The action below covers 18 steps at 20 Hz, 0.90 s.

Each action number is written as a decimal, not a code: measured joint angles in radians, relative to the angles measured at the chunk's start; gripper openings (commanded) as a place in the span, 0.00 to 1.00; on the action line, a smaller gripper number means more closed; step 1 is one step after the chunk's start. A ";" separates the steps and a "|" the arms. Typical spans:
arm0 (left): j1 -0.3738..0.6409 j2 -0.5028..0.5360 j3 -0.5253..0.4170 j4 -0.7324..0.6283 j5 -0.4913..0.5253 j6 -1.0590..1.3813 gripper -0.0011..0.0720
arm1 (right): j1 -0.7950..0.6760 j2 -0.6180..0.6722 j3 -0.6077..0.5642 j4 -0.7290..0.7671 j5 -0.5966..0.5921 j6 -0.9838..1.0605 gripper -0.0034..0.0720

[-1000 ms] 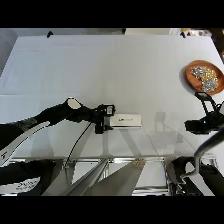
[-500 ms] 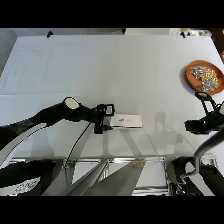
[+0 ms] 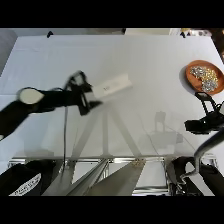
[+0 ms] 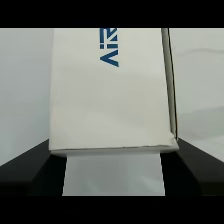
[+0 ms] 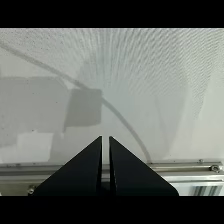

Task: Fold the box and place the chain.

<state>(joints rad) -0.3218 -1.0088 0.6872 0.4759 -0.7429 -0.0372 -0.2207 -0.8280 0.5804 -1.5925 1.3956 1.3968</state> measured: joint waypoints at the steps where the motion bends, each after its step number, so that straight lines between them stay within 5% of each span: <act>1: 0.054 0.034 0.000 0.005 0.007 -0.040 0.02 | 0.000 0.000 0.000 0.000 0.000 0.000 0.13; 5: 0.309 0.141 0.000 0.093 0.016 -0.236 0.02 | 0.000 0.000 0.000 0.000 0.000 0.000 0.13; 12: 0.712 0.185 0.000 0.467 -0.037 -0.627 0.02 | 0.000 0.000 0.000 0.000 0.000 0.000 0.13; 18: 0.860 0.142 0.000 0.629 -0.135 -0.776 0.02 | 0.000 0.000 0.000 0.000 0.000 0.000 0.13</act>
<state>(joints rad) 0.5385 -0.8673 0.6872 1.1053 -0.8776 -0.8127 -0.2207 -0.8280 0.5804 -1.5925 1.3956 1.3968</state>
